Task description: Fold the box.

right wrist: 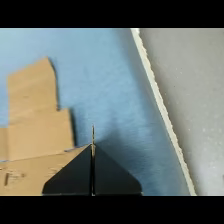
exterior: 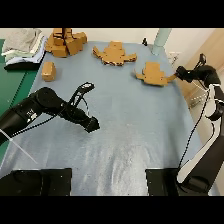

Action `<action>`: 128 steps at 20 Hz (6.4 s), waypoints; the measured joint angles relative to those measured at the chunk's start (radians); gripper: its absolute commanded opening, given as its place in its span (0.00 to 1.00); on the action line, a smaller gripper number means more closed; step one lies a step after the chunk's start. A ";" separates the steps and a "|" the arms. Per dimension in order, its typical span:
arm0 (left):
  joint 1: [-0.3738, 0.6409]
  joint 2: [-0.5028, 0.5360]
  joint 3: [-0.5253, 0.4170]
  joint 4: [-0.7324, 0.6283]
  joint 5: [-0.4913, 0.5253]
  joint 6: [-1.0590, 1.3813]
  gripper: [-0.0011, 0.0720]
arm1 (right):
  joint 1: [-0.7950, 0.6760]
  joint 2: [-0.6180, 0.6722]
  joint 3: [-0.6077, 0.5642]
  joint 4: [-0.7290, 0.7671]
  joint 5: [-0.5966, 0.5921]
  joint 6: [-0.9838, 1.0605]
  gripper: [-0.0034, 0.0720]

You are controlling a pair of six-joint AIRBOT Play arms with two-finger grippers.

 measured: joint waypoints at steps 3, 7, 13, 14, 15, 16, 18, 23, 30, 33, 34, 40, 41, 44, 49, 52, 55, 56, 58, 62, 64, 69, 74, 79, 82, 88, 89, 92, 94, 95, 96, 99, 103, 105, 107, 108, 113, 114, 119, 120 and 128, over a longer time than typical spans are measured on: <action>0.000 0.000 0.000 0.000 0.000 0.000 0.96 | 0.024 0.095 -0.036 -0.001 -0.063 -0.023 0.04; 0.000 0.000 0.000 0.000 0.000 0.000 0.96 | 0.039 0.272 -0.206 -0.018 -0.103 -0.032 0.04; 0.000 0.000 0.000 0.000 0.000 0.000 0.96 | 0.054 0.642 -0.713 -0.035 -0.086 -0.049 0.04; 0.000 0.000 0.000 0.000 0.000 0.000 0.96 | 0.062 0.715 -0.818 -0.035 -0.074 -0.052 0.04; 0.000 0.000 0.000 0.000 0.000 0.000 0.96 | 0.068 0.781 -0.914 -0.034 -0.056 -0.055 0.05; 0.000 0.000 0.000 0.000 0.000 0.000 0.96 | 0.071 0.848 -1.014 -0.038 -0.034 -0.055 0.07; 0.000 0.000 0.000 0.000 0.000 0.000 0.96 | 0.080 0.955 -1.176 -0.041 -0.016 -0.056 0.35; 0.000 0.000 0.000 0.000 0.000 0.000 0.96 | 0.086 1.058 -1.361 -0.097 -0.034 -0.058 0.40; 0.000 0.000 0.000 0.000 0.012 0.000 0.96 | 0.086 0.977 -1.238 -0.266 -0.175 -0.034 0.40; 0.000 0.000 0.000 0.000 0.031 0.000 0.96 | 0.086 0.888 -1.142 -0.296 -0.246 -0.049 0.40; 0.000 0.000 0.000 0.000 0.034 0.000 0.96 | 0.086 0.858 -1.115 -0.302 -0.267 -0.053 0.40; 0.000 0.000 0.000 -0.002 0.045 0.000 0.96 | 0.087 0.708 -1.029 -0.284 -0.372 -0.114 0.40; 0.000 0.000 0.000 -0.003 0.047 0.000 0.96 | 0.089 0.693 -1.025 -0.268 -0.381 -0.129 0.39; 0.000 0.000 0.000 -0.005 0.061 0.000 0.96 | 0.089 0.664 -1.018 -0.208 -0.399 -0.183 0.39; 0.000 0.000 0.000 -0.011 0.069 0.000 0.96 | 0.092 0.649 -1.015 -0.103 -0.441 -0.254 0.11; 0.000 0.000 0.000 -0.030 0.070 0.000 0.96 | 0.120 0.646 -1.014 -0.061 -0.468 -0.275 0.05; 0.000 0.000 0.000 -0.064 0.071 0.000 0.96 | 0.178 0.645 -1.015 -0.004 -0.478 -0.275 0.05; 0.000 0.000 0.000 -0.073 0.071 0.000 0.96 | 0.202 0.647 -1.018 0.016 -0.478 -0.264 0.05; 0.000 0.000 0.000 -0.094 0.069 0.000 0.96 | 0.259 0.660 -1.041 0.052 -0.469 -0.247 0.05; 0.006 0.000 0.001 -0.147 0.063 -0.020 0.95 | 0.374 0.754 -1.183 0.089 -0.360 -0.217 0.05; 0.031 0.000 0.002 -0.160 0.064 -0.032 0.95 | 0.425 0.829 -1.285 0.100 -0.304 -0.208 0.05; 0.111 0.000 0.002 -0.170 0.093 -0.021 0.95 | 0.579 1.051 -1.541 0.112 -0.135 -0.166 0.05; 0.134 -0.050 0.002 -0.167 0.130 -0.005 0.95 | 0.709 1.216 -1.651 0.107 0.002 -0.142 0.05; 0.149 -0.167 0.006 -0.180 0.137 0.008 0.95 | 0.795 1.288 -1.674 0.101 0.060 -0.135 0.05; 0.158 -0.229 0.014 -0.214 0.140 0.048 0.95 | 0.819 1.302 -1.678 0.099 0.076 -0.134 0.05; 0.167 -0.395 0.099 -0.316 0.086 0.158 0.95 | 0.832 1.308 -1.679 0.093 0.089 -0.134 0.05; 0.168 -0.427 0.122 -0.323 0.063 0.173 0.95 | 0.833 1.308 -1.679 0.092 0.089 -0.134 0.05; 0.169 -0.498 0.174 -0.364 -0.037 0.229 0.95 | 0.834 1.308 -1.679 0.088 0.091 -0.134 0.05; 0.170 -0.523 0.193 -0.390 -0.113 0.275 0.93 | 0.834 1.308 -1.679 0.087 0.092 -0.133 0.05; 0.173 -0.531 0.199 -0.401 -0.146 0.292 0.79 | 0.834 1.308 -1.679 0.086 0.092 -0.134 0.05; 0.174 -0.536 0.204 -0.407 -0.177 0.307 0.78 | 0.834 1.308 -1.679 0.085 0.092 -0.133 0.05; 0.179 -0.545 0.211 -0.431 -0.242 0.347 0.69 | 0.834 1.308 -1.679 0.083 0.092 -0.133 0.05; 0.181 -0.549 0.214 -0.453 -0.270 0.394 0.50 | 0.834 1.308 -1.679 0.083 0.092 -0.133 0.05; 0.181 -0.549 0.215 -0.458 -0.273 0.412 0.31 | 0.834 1.308 -1.679 0.083 0.092 -0.133 0.05; 0.181 -0.550 0.215 -0.459 -0.275 0.429 0.30 | 0.834 1.308 -1.679 0.082 0.092 -0.133 0.05; 0.181 -0.550 0.215 -0.461 -0.277 0.436 0.30 | 0.834 1.308 -1.679 0.081 0.092 -0.133 0.05; 0.181 -0.551 0.215 -0.451 -0.285 0.453 0.08 | 0.834 1.308 -1.679 0.076 0.091 -0.133 0.05; 0.181 -0.553 0.215 -0.446 -0.288 0.457 0.07 | 0.834 1.308 -1.679 0.075 0.091 -0.133 0.05; 0.181 -0.561 0.215 -0.433 -0.296 0.471 0.03 | 0.834 1.308 -1.679 0.056 0.109 -0.133 0.33; 0.181 -0.562 0.215 -0.433 -0.292 0.473 0.03 | 0.834 1.308 -1.679 0.043 0.113 -0.133 0.37; 0.170 -0.562 0.233 -0.433 -0.190 0.521 0.03 | 0.834 1.308 -1.619 -0.144 0.113 -0.053 0.84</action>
